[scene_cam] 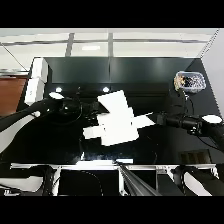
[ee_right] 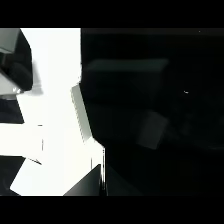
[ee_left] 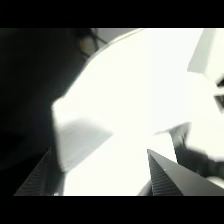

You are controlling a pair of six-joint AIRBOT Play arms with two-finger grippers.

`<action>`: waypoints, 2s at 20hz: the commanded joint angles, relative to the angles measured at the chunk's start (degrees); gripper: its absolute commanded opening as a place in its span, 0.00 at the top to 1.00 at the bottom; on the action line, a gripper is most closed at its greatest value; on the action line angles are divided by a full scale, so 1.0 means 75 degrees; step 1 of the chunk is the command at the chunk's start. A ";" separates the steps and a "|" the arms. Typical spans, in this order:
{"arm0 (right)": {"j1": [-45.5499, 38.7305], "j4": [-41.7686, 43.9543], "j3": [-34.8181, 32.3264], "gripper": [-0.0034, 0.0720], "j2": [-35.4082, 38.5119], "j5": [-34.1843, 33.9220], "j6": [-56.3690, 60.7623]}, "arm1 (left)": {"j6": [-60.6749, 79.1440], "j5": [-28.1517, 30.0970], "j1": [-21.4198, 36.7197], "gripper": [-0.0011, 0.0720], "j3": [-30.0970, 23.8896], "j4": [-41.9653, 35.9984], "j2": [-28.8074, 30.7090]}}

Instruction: Fold the box and place the chain.

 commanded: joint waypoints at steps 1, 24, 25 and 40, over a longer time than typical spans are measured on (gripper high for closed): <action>0.0006 -0.0009 -0.0003 0.94 0.0006 0.0012 -0.0003 | 0.0909 -0.1620 -0.0009 0.05 0.0682 0.0481 -0.0755; -0.0364 -0.4106 0.2328 0.10 0.0003 0.1955 0.0000 | 0.3692 0.0478 -0.1448 0.95 0.0254 0.2037 0.1448; -0.0321 -0.4214 0.2323 0.10 0.0003 0.1961 -0.0017 | 0.4581 0.0667 -0.1594 0.95 -0.0015 0.2046 0.1813; 0.1326 -0.4919 0.1431 0.11 0.0003 0.1405 -0.1297 | 0.6924 0.1953 -0.2180 0.95 -0.0224 0.3290 0.1163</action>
